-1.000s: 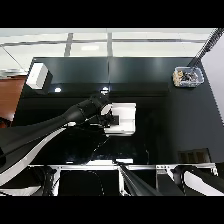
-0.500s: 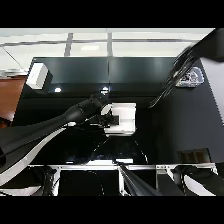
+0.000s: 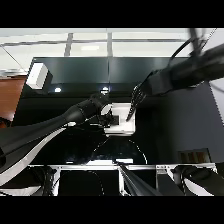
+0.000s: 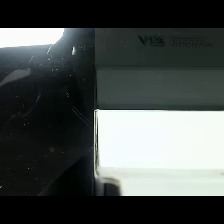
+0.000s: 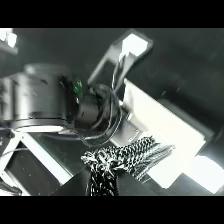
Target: Fold the box and place the chain.
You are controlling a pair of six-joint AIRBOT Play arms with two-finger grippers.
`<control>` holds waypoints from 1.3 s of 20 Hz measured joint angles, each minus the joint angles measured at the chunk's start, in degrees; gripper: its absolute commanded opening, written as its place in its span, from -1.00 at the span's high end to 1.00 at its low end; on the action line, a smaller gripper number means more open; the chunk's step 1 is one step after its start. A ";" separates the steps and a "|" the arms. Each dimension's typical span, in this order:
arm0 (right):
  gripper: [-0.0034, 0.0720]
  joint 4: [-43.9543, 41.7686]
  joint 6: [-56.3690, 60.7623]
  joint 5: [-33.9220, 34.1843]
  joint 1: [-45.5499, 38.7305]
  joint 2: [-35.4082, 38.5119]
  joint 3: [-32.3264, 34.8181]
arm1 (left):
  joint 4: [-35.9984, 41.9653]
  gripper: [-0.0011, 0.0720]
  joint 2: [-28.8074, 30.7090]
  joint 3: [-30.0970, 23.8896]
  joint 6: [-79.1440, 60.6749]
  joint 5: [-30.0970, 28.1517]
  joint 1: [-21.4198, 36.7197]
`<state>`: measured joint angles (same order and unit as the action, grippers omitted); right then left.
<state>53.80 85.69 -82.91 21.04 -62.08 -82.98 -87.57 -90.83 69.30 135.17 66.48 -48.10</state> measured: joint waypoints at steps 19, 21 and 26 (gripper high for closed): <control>0.18 -1.97 3.52 24.02 2.40 0.04 29.81 | -0.02 0.90 0.00 0.00 0.11 -0.26 0.00; 0.18 0.11 3.56 22.82 0.28 0.13 29.90 | -0.02 0.90 0.00 0.00 0.09 -0.24 0.00; 0.18 8.33 3.56 17.16 -6.54 0.37 30.14 | -0.13 0.89 -0.04 0.00 0.02 -0.33 -0.02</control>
<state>62.13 89.25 -65.76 14.50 -61.71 -52.84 -87.70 -90.87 69.30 135.20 66.15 -48.12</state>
